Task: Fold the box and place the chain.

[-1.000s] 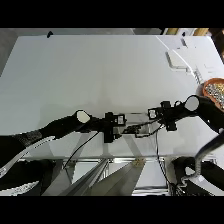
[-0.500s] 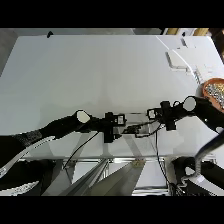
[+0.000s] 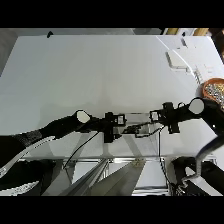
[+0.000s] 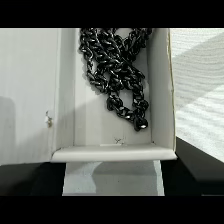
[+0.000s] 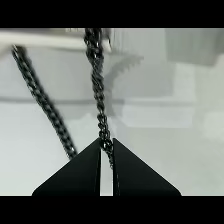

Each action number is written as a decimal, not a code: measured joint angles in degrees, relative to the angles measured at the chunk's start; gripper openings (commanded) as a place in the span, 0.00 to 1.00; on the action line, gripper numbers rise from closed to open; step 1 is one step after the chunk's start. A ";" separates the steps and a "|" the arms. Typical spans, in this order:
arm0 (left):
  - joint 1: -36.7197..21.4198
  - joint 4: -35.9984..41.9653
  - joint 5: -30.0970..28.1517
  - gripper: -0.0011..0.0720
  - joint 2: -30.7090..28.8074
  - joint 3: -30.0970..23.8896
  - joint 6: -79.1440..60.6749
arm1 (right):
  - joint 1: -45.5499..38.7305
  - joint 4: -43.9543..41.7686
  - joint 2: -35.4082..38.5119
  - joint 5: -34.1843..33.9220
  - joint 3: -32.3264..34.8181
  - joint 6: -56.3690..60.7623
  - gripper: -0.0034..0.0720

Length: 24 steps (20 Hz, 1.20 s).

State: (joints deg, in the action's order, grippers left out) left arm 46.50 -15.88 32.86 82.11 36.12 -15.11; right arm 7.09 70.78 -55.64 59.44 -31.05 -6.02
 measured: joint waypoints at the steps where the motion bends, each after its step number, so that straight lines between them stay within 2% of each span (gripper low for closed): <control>1: 0.00 0.00 0.00 0.47 0.00 0.00 0.00 | 0.00 -2.64 2.27 1.25 0.00 0.24 0.07; 5: 0.00 0.00 0.00 0.47 0.00 0.00 0.02 | 0.00 -15.04 10.16 5.29 0.00 1.09 0.07; 10: 0.00 0.00 0.00 0.47 0.00 0.00 0.00 | 2.47 -25.07 14.29 8.17 0.00 1.46 0.07; 13: 0.00 0.00 0.00 0.47 0.00 0.00 0.00 | 7.61 -27.26 14.80 7.15 0.02 1.46 0.07; 19: 0.00 0.00 0.00 0.47 0.00 0.00 0.00 | 16.87 -27.91 11.78 -0.15 0.02 1.55 0.08; 20: 0.00 0.00 0.00 0.47 0.00 0.00 0.02 | 17.53 -27.43 11.04 -1.14 0.02 1.64 0.17; 21: 0.00 0.00 0.00 0.47 0.00 0.00 0.02 | 17.99 -26.62 10.45 -2.10 0.02 1.66 0.21; 24: 0.00 0.00 0.00 0.47 0.00 0.00 0.00 | 17.27 -24.30 10.10 -4.20 0.04 1.66 0.23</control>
State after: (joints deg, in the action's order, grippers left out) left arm 46.50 -15.88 32.86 82.11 36.12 -15.11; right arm 24.36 46.48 -45.54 55.24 -31.00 -4.36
